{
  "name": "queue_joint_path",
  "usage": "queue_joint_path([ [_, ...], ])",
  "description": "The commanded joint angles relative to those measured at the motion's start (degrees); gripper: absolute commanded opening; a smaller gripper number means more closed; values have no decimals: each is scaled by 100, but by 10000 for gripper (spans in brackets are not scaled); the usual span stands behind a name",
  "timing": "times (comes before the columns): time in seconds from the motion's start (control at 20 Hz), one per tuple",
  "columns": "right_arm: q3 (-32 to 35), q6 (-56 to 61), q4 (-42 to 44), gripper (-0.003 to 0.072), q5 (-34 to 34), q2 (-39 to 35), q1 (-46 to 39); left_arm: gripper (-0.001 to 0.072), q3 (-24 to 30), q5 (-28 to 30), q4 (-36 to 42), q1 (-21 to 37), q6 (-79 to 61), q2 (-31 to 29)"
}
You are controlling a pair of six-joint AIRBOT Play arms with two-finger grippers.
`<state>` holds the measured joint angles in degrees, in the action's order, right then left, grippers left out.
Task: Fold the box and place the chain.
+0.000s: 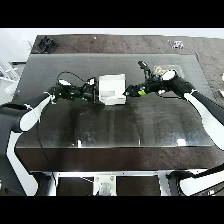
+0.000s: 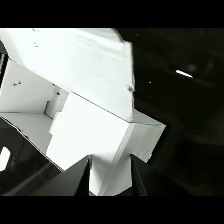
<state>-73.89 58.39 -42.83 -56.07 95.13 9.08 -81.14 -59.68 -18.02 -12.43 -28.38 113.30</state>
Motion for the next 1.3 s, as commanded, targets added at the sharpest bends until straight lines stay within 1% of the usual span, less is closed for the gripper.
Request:
queue_joint_path([
  [0.0,-275,929,-1032,316,-96,4,260,356,0,4,0,-4,9,0],
  [0.15,-507,1576,-1853,316,-98,4,546,356,2,11,0,-4,52,0],
  [0.25,-634,2057,-2312,347,-125,4,697,356,2,9,-2,-4,55,0],
  [0.4,-748,2520,-2544,357,-136,4,898,356,0,24,-2,-4,96,2],
  [0.45,-752,2612,-2544,380,-138,4,962,356,0,22,-4,-4,96,0],
  [0.65,-782,3226,-2951,380,-140,7,1095,356,2,22,-4,-4,109,0],
  [0.95,-855,4293,-4286,380,-138,28,1279,356,2,22,-11,-4,138,2],
  [1.15,-927,4531,-4365,387,-74,50,1331,356,2,20,-17,-4,140,2],
  [1.25,-1115,4642,-4369,387,-87,197,1412,356,2,17,-15,-7,140,2],
])
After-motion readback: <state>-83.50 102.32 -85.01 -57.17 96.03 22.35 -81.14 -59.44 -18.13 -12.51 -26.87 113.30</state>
